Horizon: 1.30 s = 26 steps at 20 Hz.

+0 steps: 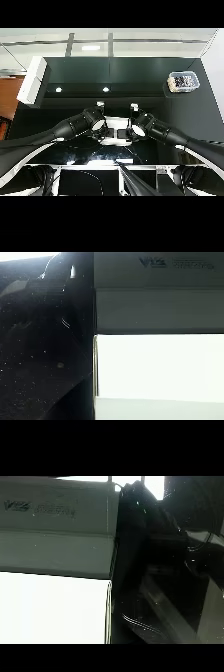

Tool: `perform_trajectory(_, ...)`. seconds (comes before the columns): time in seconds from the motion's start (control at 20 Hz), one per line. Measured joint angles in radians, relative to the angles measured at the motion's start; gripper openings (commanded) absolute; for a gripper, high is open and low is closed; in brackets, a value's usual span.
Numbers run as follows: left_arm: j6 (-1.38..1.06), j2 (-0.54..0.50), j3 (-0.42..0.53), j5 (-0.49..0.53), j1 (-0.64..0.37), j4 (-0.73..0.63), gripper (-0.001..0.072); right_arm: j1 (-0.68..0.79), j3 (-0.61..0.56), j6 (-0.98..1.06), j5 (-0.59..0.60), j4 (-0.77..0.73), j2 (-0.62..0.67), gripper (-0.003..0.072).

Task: Fold the box and place the chain.

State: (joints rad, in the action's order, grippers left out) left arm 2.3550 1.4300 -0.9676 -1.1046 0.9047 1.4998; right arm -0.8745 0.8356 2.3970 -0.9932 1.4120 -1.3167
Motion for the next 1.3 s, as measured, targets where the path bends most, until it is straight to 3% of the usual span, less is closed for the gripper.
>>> perform_trajectory(0.05, -0.005, 0.000, 0.000, 0.001, 0.000, 0.003, 0.0027, 0.000, 0.000, -0.005, 0.001, 0.001, 0.000, 0.0322)
perform_trajectory(0.45, -0.003, 0.000, 0.000, 0.000, 0.000, 0.003, 0.0027, 0.011, 0.000, -0.048, 0.002, 0.001, 0.058, 0.0318)
perform_trajectory(0.7, -0.003, 0.000, 0.000, 0.000, 0.000, 0.003, 0.0027, 0.087, 0.008, -0.157, -0.069, 0.029, 0.208, 0.0318)
perform_trajectory(0.9, -0.002, 0.000, 0.000, -0.001, 0.000, 0.003, 0.0026, 0.244, 0.035, -0.260, -0.159, 0.150, 0.380, 0.0318)
perform_trajectory(1.1, -0.002, 0.000, 0.000, -0.001, 0.000, 0.003, 0.0027, 0.443, 0.031, -0.318, -0.143, 0.430, 0.449, 0.0319)
perform_trajectory(1.15, -0.002, 0.000, 0.000, -0.001, 0.000, 0.003, 0.0027, 0.499, 0.023, -0.322, -0.103, 0.479, 0.448, 0.0369)
perform_trajectory(1.2, -0.002, 0.000, 0.000, -0.001, 0.000, 0.003, 0.0027, 0.563, 0.015, -0.316, -0.045, 0.518, 0.435, 0.0689)
perform_trajectory(1.3, -0.002, 0.000, 0.000, -0.001, 0.000, 0.003, 0.0027, 0.689, 0.008, -0.270, 0.066, 0.528, 0.383, 0.0692)
